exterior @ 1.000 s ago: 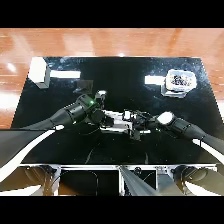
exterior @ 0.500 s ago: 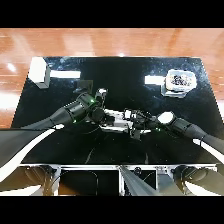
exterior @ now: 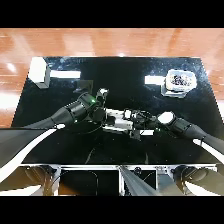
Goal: Fold the box and place the chain.
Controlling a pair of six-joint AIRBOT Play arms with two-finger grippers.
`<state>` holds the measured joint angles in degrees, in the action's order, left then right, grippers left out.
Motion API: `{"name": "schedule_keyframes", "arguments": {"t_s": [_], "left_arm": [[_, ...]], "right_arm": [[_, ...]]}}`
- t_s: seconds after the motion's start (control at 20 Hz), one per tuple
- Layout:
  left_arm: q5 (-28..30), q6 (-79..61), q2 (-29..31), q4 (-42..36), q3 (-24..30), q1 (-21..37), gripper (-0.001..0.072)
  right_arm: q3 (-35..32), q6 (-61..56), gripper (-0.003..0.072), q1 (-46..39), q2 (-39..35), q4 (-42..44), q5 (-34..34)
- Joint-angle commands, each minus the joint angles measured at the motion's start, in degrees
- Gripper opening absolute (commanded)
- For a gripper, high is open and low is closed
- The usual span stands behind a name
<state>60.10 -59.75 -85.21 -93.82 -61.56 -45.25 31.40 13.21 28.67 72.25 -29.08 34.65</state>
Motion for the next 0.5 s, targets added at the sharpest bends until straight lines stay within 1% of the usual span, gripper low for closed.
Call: {"name": "schedule_keyframes", "arguments": {"t_s": [0.0,0.15,0.25,0.3,0.4,0.45], "left_arm": [[3.8,1.6,0.6,3.9,-0.6,0.6,0.0017],[4.8,3.0,1.5,5.1,-0.6,2.2,0.0017],[5.8,3.7,2.2,6.4,-0.5,3.3,0.0019],[5.9,3.9,3.0,6.6,0.0,3.9,0.0019],[5.0,3.8,5.1,6.6,2.6,4.6,0.0019],[4.2,3.9,5.9,6.5,4.3,4.9,0.0019]], "right_arm": [[0.0,0.0,0.072,-0.1,-1.8,-2.5,-0.4],[0.0,-2.4,0.072,-0.1,-5.1,-3.1,0.1],[0.0,-5.8,0.072,-0.1,-7.2,-6.4,1.0],[0.0,-8.7,0.0719,-0.1,-7.9,-9.4,2.4],[0.0,-13.0,0.0712,-0.1,-8.2,-14.5,8.0],[0.0,-13.1,0.0712,0.2,-8.2,-15.6,8.6]]}}
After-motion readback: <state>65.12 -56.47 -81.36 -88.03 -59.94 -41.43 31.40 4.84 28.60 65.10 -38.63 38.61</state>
